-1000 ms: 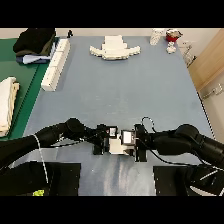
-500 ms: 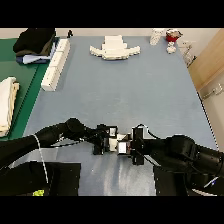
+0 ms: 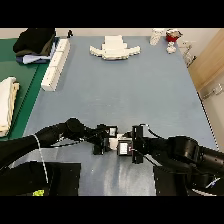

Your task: Fold the box.

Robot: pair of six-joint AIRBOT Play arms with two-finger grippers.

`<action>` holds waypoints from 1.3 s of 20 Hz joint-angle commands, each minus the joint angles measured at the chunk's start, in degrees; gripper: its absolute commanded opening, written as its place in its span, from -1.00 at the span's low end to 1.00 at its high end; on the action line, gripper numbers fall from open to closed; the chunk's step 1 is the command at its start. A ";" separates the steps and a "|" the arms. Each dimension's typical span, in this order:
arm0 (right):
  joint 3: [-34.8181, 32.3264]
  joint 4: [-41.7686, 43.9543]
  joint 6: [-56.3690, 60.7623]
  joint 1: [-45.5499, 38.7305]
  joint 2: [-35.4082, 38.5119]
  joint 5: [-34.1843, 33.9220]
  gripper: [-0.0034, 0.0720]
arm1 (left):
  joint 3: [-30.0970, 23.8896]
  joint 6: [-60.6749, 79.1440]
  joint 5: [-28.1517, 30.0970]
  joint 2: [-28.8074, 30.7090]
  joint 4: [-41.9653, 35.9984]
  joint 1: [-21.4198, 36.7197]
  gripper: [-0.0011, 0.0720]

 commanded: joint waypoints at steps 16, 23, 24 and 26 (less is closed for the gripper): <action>0.02 -9.01 4.66 -0.04 0.48 1.66 0.16 | 0.04 0.04 0.00 -0.02 0.02 0.02 0.48; 0.04 -8.76 5.22 -0.04 -1.03 2.47 0.16 | 0.04 0.04 0.00 0.00 0.02 0.02 0.48; 0.04 -8.76 5.22 -0.04 -1.03 2.47 0.16 | 0.04 0.04 0.00 0.00 0.02 0.02 0.48; 0.02 -8.74 5.22 -0.04 -1.03 2.47 0.16 | 0.04 0.04 0.00 0.00 0.02 0.02 0.48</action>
